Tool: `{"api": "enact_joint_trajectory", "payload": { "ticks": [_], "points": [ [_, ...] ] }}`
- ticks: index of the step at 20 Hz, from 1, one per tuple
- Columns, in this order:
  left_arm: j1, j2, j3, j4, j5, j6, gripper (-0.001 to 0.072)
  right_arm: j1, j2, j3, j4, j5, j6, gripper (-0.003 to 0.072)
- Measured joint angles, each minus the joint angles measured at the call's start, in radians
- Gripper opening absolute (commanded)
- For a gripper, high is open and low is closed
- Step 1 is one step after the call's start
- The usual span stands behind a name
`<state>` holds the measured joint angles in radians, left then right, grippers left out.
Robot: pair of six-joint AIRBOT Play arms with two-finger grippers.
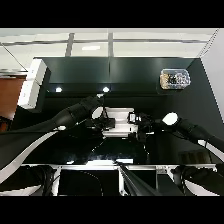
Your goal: Fold the box and place the chain.
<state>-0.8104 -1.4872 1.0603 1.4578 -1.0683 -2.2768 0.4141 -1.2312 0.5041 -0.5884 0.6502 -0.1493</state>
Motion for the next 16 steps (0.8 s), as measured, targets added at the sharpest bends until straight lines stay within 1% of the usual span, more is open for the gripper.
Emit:
{"api": "enact_joint_trajectory", "payload": {
  "ticks": [6, 8, 10, 12, 16],
  "points": [
    [-0.012, 0.0, 0.001, 0.027, 0.002, -0.035, 0.0347, 0.0, 0.0, 0.0, 0.001, 0.0, 0.0, 0.0484],
    [-0.024, 0.0, 0.003, 0.057, -0.019, -0.053, 0.0268, 0.0, 0.0, 0.0, 0.001, 0.0, 0.0, 0.0485],
    [-0.032, 0.0, 0.004, 0.079, -0.02, -0.066, 0.0267, 0.0, 0.0, 0.0, 0.002, -0.001, 0.001, 0.0484],
    [-0.036, 0.0, 0.004, 0.086, -0.016, -0.075, 0.0229, 0.0, 0.0, 0.0, 0.002, 0.0, 0.001, 0.0484],
    [-0.04, 0.0, 0.005, 0.093, -0.001, -0.082, 0.0224, 0.0, 0.0, 0.0, 0.001, -0.001, 0.0, 0.0484]
  ]
}}
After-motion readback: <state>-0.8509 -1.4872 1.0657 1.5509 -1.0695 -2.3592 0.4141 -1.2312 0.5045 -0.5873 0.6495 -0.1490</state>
